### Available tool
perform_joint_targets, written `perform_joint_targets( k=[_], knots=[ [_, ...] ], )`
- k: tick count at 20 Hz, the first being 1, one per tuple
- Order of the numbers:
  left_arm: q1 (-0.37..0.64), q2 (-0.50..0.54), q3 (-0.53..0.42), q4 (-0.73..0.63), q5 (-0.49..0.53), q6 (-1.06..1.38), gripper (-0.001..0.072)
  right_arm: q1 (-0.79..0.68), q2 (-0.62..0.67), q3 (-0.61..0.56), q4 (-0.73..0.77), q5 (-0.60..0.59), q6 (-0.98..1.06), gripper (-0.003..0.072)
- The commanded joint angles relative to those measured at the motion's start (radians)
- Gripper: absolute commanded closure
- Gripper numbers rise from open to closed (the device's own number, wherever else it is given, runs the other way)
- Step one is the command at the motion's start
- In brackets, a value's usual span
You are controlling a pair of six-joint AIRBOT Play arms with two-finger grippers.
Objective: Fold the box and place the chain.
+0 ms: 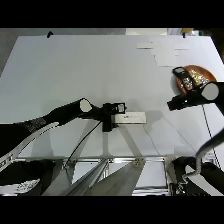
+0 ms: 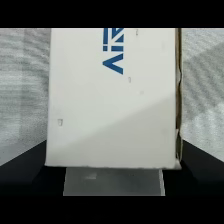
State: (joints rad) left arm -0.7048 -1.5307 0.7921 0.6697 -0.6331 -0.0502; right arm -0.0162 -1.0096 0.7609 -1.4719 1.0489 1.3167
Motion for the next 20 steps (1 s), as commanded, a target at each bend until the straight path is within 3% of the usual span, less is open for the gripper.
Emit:
perform_joint_targets(
  k=[1,5,9,20],
  knots=[
    [-0.001,0.001,0.000,0.000,0.000,0.000,0.0698,-0.133,-0.003,-0.002,-0.021,-0.014,0.176,0.0671],
    [-0.001,0.001,0.000,0.001,0.000,0.000,0.0698,-0.135,-0.003,-0.002,-0.013,-0.081,0.176,0.0670],
    [0.025,0.000,0.000,0.000,0.080,0.000,0.0698,-0.135,-0.002,-0.001,-0.013,-0.113,0.175,0.0670],
    [0.023,0.000,0.000,-0.007,0.058,0.000,0.0698,-0.135,-0.002,-0.001,-0.013,-0.114,0.175,0.0670]
  ],
)
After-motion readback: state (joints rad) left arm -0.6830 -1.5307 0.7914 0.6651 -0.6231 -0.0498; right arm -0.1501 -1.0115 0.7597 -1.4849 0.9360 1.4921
